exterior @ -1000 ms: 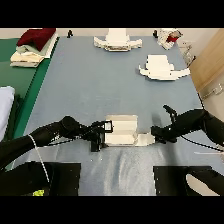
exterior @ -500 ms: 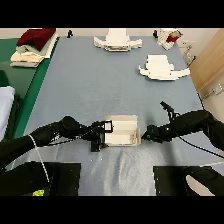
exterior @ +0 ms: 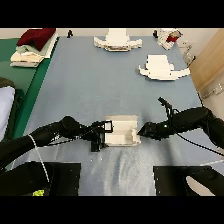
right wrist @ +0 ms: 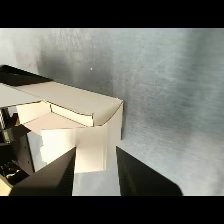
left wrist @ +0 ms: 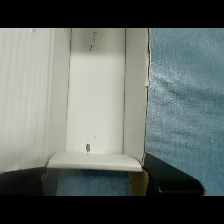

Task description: Fold the box.

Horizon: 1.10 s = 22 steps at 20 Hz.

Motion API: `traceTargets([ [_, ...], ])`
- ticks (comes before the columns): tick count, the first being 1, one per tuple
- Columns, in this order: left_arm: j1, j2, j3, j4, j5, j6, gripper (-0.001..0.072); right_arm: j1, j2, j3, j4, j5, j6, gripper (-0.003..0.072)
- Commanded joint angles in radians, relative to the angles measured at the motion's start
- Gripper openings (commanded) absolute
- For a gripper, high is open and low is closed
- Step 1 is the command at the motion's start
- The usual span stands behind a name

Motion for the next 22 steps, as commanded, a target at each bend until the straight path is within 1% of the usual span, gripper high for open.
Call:
traceTargets([
  [1, 0.0, 0.0, 0.0, 0.0, 0.0, 0.0, 0.0463, 0.069, -0.034, 0.004, -0.01, 0.058, 0.004, 0.0396],
  [3, 0.0, 0.0, 0.0, 0.0, 0.0, 0.0, 0.0463, 0.141, -0.066, 0.017, -0.046, 0.124, 0.058, 0.0395],
  [4, 0.0, 0.0, 0.0, 0.0, 0.0, 0.0, 0.0463, 0.182, -0.086, 0.04, -0.104, 0.135, 0.116, 0.0394],
  [7, 0.0, 0.0, 0.0, 0.0, 0.0, 0.0, 0.0463, 0.319, -0.139, 0.132, -0.352, 0.136, 0.347, 0.0393],
  [9, 0.0, 0.0, 0.0, 0.0, 0.001, 0.0, 0.0463, 0.421, -0.175, 0.199, -0.538, 0.112, 0.532, 0.0392],
  [10, 0.0, 0.0, 0.0, 0.0, 0.0, 0.0, 0.0463, 0.468, -0.2, 0.233, -0.616, 0.079, 0.623, 0.0392],
  [12, 0.0, 0.0, 0.0, 0.0, 0.0, 0.0, 0.0463, 0.549, -0.258, 0.292, -0.721, 0.004, 0.771, 0.0392],
  [15, 0.0, 0.0, 0.0, 0.0, 0.0, 0.0, 0.0463, 0.625, -0.339, 0.351, -0.789, -0.043, 0.906, 0.0392],
  [20, 0.0, 0.0, 0.0, 0.0, 0.0, 0.0, 0.0463, 0.634, -0.382, 0.364, -0.795, -0.043, 0.98, 0.0385],
  [21, 0.0, 0.0, 0.0, 0.0, 0.0, 0.0, 0.0463, 0.633, -0.382, 0.364, -0.795, -0.043, 0.981, 0.0371],
  [22, 0.0, 0.0, 0.0, 0.0, 0.0, 0.0, 0.0463, 0.634, -0.382, 0.364, -0.798, -0.043, 0.981, 0.0327],
])
